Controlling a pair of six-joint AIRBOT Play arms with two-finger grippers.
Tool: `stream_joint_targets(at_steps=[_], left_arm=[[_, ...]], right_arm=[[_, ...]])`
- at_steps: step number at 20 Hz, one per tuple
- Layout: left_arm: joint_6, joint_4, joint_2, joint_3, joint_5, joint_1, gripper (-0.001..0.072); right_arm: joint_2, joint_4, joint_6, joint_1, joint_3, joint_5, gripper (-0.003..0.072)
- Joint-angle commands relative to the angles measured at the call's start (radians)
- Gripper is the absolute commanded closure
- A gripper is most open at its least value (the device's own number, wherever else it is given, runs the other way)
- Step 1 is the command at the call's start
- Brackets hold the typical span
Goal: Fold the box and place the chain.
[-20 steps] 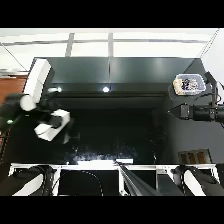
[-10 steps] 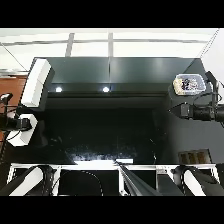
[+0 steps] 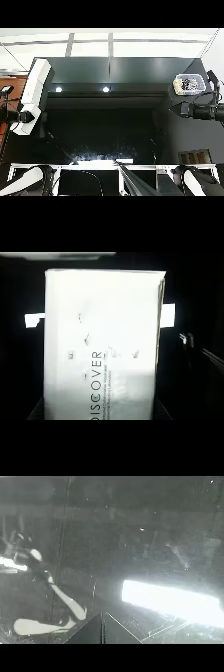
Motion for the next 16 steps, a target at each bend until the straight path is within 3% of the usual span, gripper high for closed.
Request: stream_joint_targets(at_steps=[1,5,16], left_arm=[[0.031,-0.031,-0.071,0.057,0.011,0.002,0.0304],[0.003,0.061,-0.074,0.101,0.008,0.003,0.0304],[0.0,0.063,-0.099,0.112,0.064,0.003,0.0303]], right_arm=[[0.0,0.001,0.01,0.0,0.0,-0.009,0.067],[0.0,0.001,0.021,0.0,0.0,-0.008,0.0671],[0.0,0.001,0.054,0.0,0.0,-0.005,0.067]])
